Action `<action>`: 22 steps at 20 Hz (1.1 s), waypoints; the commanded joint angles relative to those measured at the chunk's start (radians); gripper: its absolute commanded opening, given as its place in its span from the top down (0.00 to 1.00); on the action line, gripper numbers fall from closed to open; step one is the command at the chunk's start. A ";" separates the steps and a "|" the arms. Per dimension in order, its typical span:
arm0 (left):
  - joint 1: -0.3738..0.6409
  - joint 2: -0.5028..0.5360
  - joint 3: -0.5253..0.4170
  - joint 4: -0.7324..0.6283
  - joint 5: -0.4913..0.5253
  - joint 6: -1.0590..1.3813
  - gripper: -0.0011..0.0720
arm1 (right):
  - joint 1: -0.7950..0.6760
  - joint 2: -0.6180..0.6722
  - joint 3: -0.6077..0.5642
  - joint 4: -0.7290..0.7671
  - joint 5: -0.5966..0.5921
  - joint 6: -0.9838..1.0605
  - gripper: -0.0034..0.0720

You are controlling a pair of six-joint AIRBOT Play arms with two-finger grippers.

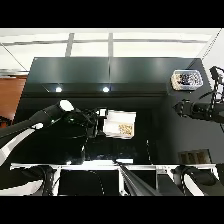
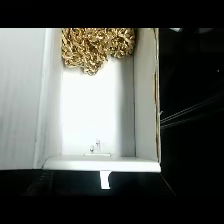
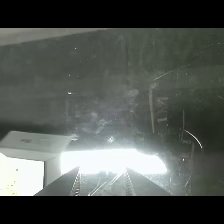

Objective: Fold the box and place the chain.

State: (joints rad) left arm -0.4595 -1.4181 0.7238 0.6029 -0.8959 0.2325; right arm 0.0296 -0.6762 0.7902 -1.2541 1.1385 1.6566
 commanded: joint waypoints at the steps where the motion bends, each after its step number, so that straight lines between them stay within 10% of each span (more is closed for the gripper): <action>1: -0.002 0.000 0.001 0.017 0.073 -0.102 0.30 | 0.000 0.000 0.000 0.000 -0.011 0.000 0.53; 9: -0.002 0.000 0.001 0.018 0.089 -0.116 0.33 | 0.003 -0.201 0.000 0.373 -0.248 -0.250 0.52; 11: -0.001 0.000 0.001 0.018 0.089 -0.105 0.33 | 0.064 -0.301 0.000 0.489 -0.380 -0.326 0.13; 15: -0.001 0.000 0.001 0.070 0.100 -0.105 0.33 | 0.199 -0.484 0.006 0.508 -0.607 -0.561 0.12; 22: -0.002 0.000 0.001 0.077 0.099 -0.106 0.33 | 0.233 -0.571 0.059 0.668 -0.254 -1.072 0.12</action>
State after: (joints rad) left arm -0.4614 -1.4178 0.7250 0.6693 -0.7982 0.1268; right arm 0.2466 -1.2304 0.8402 -0.6281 0.7761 0.8280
